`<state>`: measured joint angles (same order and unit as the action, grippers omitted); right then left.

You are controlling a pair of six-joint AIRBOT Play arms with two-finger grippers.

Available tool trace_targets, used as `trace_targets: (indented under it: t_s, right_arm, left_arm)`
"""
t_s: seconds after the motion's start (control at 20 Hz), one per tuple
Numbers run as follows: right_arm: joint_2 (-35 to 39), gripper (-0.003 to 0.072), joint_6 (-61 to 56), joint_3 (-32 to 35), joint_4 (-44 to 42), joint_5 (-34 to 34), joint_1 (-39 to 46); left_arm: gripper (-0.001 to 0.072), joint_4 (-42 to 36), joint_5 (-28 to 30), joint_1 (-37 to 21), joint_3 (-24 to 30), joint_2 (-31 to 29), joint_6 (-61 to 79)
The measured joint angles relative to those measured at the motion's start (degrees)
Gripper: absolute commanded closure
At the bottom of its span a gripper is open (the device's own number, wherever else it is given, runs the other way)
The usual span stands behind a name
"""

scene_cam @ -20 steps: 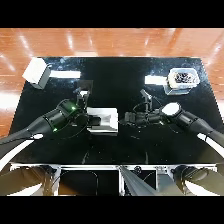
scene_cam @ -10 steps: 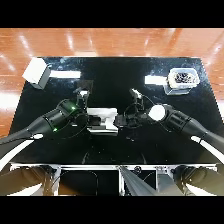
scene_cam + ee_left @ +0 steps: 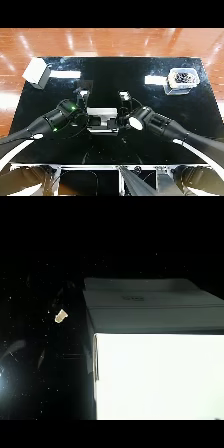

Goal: Fold the box and place the chain.

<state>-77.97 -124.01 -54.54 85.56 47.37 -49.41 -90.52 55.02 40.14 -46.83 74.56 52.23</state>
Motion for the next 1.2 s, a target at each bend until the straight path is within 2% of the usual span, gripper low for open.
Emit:
trace_targets:
  t_s: [0.05,0.15,0.6,0.95,1.0,1.05,1.1,1.2]
  right_arm:
    - [-0.81,0.0207,-1.29,-0.74,1.7,1.01,-0.48]
    - [-2.51,0.0382,-3.04,-2.1,3.98,2.62,-1.07]
    - [-6.54,0.0382,-4.81,-4.96,6.54,5.29,-1.7]
    - [-10.86,0.0383,-3.5,-11.67,6.58,12.5,-1.75]
    - [-11.21,0.0401,-3.39,-12.24,6.58,13.22,-1.75]
    - [-11.5,0.0546,-3.21,-12.63,6.58,13.81,-1.75]
    - [-11.65,0.0598,-3.02,-12.94,6.62,14.53,-1.75]
    - [-11.91,0.0646,-2.23,-13.33,6.49,14.86,-1.75]
  left_arm:
    - [0.0692,0.0,0.02,0.0,0.0,0.0,-0.07]
    - [0.0692,-0.02,0.0,0.0,0.0,0.0,-0.07]
    - [0.0692,-0.02,0.11,0.02,0.0,0.0,0.07]
    - [0.0692,-0.02,0.22,0.02,0.0,0.0,0.07]
    - [0.0692,-0.02,0.22,0.02,0.0,0.0,0.07]
    - [0.0692,-0.02,0.24,0.02,0.0,0.0,0.07]
    - [0.0692,-0.02,0.24,0.0,0.0,0.0,0.07]
    - [0.0691,-0.22,0.26,0.04,0.0,0.0,-0.2]
